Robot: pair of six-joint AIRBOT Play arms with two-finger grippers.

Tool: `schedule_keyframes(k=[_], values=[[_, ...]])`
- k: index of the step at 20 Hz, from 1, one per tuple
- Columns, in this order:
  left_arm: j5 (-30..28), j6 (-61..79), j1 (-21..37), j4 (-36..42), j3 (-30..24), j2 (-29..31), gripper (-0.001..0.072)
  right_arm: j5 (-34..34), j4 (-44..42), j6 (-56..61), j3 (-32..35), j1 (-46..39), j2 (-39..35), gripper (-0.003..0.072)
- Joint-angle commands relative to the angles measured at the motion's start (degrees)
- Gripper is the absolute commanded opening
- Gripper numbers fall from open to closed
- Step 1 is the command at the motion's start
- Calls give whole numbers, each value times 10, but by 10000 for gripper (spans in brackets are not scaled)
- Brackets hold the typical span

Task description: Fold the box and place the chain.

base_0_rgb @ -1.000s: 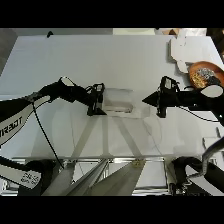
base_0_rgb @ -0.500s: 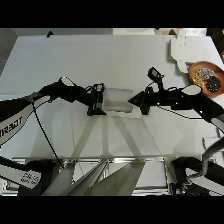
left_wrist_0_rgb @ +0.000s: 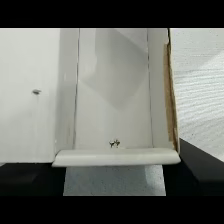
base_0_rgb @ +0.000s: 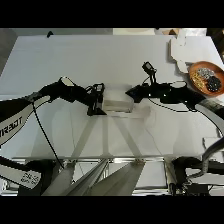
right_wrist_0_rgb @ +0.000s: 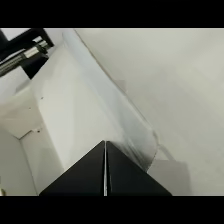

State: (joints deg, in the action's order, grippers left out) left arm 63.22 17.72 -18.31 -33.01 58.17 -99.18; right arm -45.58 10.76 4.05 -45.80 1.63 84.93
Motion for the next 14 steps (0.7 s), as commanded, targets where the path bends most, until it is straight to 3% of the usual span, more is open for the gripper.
schedule_keyframes(k=[1, 7, 14], values=[[0, 0, 0, 0, 0, 0, 380, 13, -5, 0, -4, 0, 30, 8], [0, 0, 0, 0, 0, 0, 380, -30, 19, 0, -4, 0, -5, 14], [0, 0, 0, 0, 0, 0, 380, -80, 268, 0, -5, -19, -220, 20]])
